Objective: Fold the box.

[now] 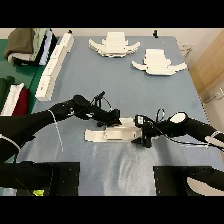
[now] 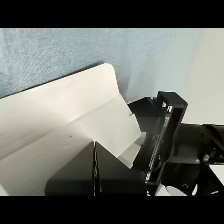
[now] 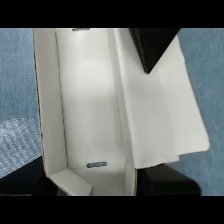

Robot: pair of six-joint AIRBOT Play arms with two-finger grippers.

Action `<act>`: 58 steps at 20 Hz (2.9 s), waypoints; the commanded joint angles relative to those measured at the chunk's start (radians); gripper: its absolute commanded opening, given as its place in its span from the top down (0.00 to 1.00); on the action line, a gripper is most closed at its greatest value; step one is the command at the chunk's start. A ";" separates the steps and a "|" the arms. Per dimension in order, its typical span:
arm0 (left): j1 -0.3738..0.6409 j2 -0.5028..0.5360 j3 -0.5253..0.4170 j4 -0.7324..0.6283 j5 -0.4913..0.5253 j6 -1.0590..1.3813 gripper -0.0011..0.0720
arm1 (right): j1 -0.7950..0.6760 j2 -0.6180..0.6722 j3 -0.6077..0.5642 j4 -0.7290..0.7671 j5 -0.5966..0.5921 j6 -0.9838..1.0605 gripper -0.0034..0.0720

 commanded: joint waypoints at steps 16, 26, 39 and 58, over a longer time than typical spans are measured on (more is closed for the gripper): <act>0.118 0.575 -0.007 0.544 -0.336 0.372 0.96 | 0.000 0.000 0.000 0.001 0.000 0.000 0.24; 0.152 0.590 -0.147 0.578 -0.340 0.960 0.14 | 0.000 0.000 0.000 0.001 0.000 -0.001 0.24; 0.093 0.462 -0.373 0.202 0.033 1.425 0.36 | 0.000 0.000 0.000 0.001 0.000 -0.001 0.24; -0.013 0.335 -0.368 -0.121 0.131 1.663 0.69 | 0.000 0.000 0.000 0.001 0.000 0.000 0.24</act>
